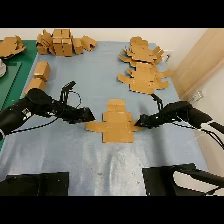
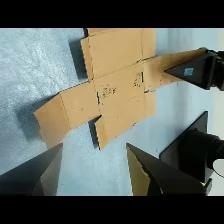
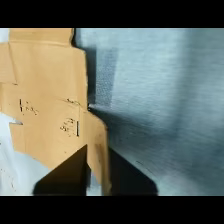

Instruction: Fold the box.

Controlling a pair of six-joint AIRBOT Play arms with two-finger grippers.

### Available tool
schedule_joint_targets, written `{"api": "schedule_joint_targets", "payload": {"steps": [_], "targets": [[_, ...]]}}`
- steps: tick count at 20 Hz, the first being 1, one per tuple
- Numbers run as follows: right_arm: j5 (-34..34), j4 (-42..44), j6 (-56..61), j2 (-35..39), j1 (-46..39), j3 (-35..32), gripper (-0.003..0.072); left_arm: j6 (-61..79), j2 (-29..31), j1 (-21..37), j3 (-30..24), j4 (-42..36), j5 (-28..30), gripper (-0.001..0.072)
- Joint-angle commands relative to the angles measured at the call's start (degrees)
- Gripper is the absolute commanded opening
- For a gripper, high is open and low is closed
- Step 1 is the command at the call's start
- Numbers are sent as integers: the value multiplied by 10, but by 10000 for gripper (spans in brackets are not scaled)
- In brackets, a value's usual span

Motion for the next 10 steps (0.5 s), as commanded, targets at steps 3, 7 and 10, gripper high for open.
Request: {"api": "schedule_joint_targets", "payload": {"steps": [3, 7, 10], "targets": [[-8, 31, -48, -17, 44, 8, 2, 40, -15, 67, 0, -53, -62, 602], [-15, 50, -87, 4, 101, 9, 1, 116, -85, 129, 0, -120, -136, 603], [9, 53, -98, 45, 158, 8, 0, 150, -146, 140, 0, -129, -142, 604]]}}
